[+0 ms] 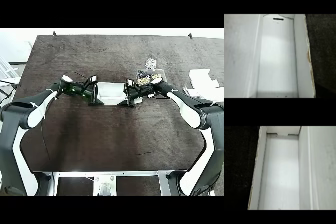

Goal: Fold the box and place the chain.

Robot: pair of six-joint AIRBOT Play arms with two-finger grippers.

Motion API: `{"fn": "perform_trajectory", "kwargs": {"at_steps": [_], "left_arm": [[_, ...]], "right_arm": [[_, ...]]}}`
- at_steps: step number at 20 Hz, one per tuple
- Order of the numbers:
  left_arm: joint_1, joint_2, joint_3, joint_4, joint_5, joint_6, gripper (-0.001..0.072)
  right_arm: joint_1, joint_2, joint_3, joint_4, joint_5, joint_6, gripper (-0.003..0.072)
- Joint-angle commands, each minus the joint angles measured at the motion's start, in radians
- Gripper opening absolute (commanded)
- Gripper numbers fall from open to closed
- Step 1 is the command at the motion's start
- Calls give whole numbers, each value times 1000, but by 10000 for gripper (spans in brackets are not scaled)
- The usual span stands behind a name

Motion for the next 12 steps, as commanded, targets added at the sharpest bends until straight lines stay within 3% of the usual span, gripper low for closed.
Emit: {"fn": "perform_trajectory", "kwargs": {"at_steps": [1,10,11,12], "left_arm": [[0,0,0,13,-9,0,711],[-14,0,1,20,2,4,705],[-14,0,1,21,2,3,493],[-14,0,1,22,2,3,345]], "right_arm": [[1,0,0,0,0,0,589],[1,0,0,0,0,0,589],[1,0,0,0,0,0,588],[1,0,0,0,0,0,588]]}}
